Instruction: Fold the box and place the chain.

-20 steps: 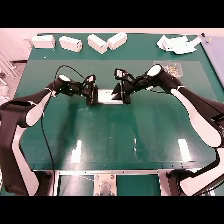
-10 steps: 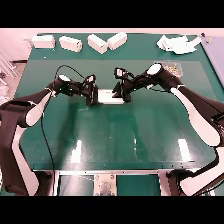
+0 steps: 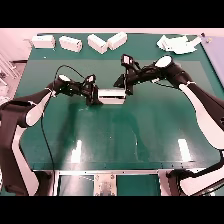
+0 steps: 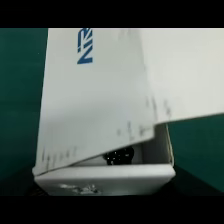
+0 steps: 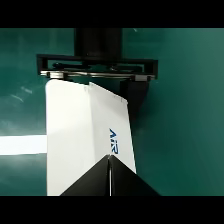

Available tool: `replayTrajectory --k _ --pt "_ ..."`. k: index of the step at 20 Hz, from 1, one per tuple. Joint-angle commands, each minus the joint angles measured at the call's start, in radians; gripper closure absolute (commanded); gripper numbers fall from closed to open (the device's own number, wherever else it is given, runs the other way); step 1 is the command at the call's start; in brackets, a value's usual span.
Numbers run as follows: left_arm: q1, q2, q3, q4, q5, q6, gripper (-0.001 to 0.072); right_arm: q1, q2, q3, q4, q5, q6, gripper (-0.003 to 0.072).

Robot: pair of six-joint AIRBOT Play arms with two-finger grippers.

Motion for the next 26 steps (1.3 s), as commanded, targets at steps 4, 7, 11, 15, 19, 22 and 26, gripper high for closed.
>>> replayTrajectory --k 4,7,11,15,19,22,26 --pt "0.0 0.0 0.0 0.0 0.0 0.0 0.0239 -0.013 0.0 -0.064 0.04 0.07 0.005 0.0449" --pt "0.0 0.0 0.0 0.0 0.0 0.0 0.0239 -0.011 -0.004 -0.078 0.053 0.084 -0.003 0.0671" --pt "0.0 0.0 0.0 0.0 0.0 0.0 0.0239 -0.011 -0.005 -0.101 0.06 0.083 -0.006 0.0683" --pt "0.0 0.0 0.001 0.0 0.0 0.0 0.0239 -0.011 -0.031 -0.101 0.06 0.073 -0.006 0.0683" --pt "0.0 0.0 0.001 0.0 0.0 0.0 0.0239 0.008 -0.059 -0.101 0.055 0.087 -0.005 0.0683" --pt "0.0 0.0 0.0 0.0 0.0 0.0 0.0239 0.022 -0.062 -0.102 0.05 0.088 -0.005 0.0683" --pt "0.0 0.0 0.0 0.0 0.0 0.0 0.0239 0.031 -0.062 -0.1 0.048 0.123 -0.001 0.0683"
